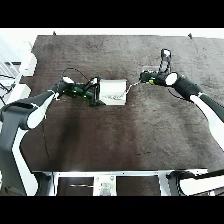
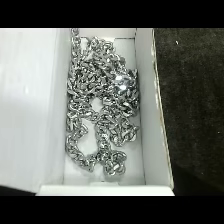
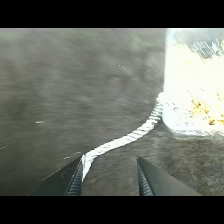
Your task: Fold the box and place the chain.
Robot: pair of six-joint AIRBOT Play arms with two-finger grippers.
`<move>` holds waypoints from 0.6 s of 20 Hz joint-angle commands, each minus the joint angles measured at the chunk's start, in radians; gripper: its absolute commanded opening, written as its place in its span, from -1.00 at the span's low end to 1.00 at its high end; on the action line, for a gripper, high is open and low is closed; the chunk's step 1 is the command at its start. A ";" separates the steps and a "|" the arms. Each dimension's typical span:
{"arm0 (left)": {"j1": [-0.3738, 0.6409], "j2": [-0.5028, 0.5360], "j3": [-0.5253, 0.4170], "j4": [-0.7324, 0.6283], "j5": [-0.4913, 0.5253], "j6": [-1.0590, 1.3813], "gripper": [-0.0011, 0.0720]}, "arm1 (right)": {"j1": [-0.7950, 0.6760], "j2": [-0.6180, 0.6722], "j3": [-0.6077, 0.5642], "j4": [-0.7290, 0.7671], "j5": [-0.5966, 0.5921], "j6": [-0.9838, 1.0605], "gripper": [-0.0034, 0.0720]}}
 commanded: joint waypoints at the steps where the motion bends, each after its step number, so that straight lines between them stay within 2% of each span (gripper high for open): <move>1: 0.000 0.000 0.000 0.000 -0.002 0.000 0.39 | -0.011 -0.130 0.075 0.011 0.011 0.063 0.09; 9: 0.000 0.000 0.000 0.000 -0.003 0.000 0.39 | -0.014 -0.181 0.126 0.006 0.029 0.158 0.09; 12: 0.000 0.000 0.000 0.000 -0.003 0.000 0.39 | -0.014 -0.237 0.198 0.002 0.109 0.183 0.08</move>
